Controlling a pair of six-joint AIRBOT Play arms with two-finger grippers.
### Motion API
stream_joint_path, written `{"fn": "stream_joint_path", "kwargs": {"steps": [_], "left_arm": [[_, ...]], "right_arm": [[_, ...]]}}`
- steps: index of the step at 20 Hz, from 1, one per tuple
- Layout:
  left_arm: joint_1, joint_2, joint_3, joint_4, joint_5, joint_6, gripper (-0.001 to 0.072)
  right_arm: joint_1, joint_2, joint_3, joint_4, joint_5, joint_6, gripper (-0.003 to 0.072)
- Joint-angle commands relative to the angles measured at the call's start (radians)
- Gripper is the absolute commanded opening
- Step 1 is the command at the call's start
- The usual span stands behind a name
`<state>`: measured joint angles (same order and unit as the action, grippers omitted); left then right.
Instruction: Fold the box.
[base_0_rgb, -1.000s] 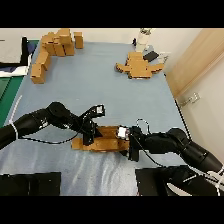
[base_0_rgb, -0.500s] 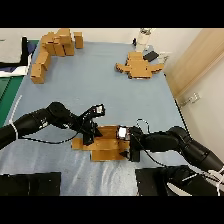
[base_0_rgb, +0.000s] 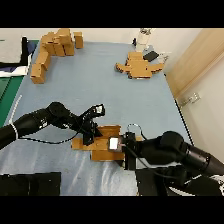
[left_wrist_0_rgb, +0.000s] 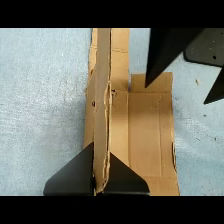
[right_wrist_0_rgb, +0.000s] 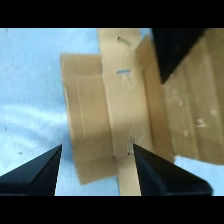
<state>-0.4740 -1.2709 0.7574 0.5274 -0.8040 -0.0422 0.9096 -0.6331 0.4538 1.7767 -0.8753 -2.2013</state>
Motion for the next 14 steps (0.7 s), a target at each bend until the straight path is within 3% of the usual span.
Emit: {"fn": "stream_joint_path", "kwargs": {"steps": [1, 6, 14], "left_arm": [[0.0, -0.001, 0.0, 0.0, 0.0, 0.0, 0.0012], [0.0, -0.001, 0.0, 0.0, 0.0, 0.0, 0.0011], [0.0, -0.001, 0.0, 0.0, 0.0, 0.0, 0.0012]], "right_arm": [[0.274, -0.001, 0.012, -0.453, -0.037, 0.521, 0.0711], [0.505, -0.06, -0.053, -0.58, -0.035, 0.703, 0.0711], [0.528, -0.219, -0.059, -0.871, 0.039, 1.027, 0.0711]]}}
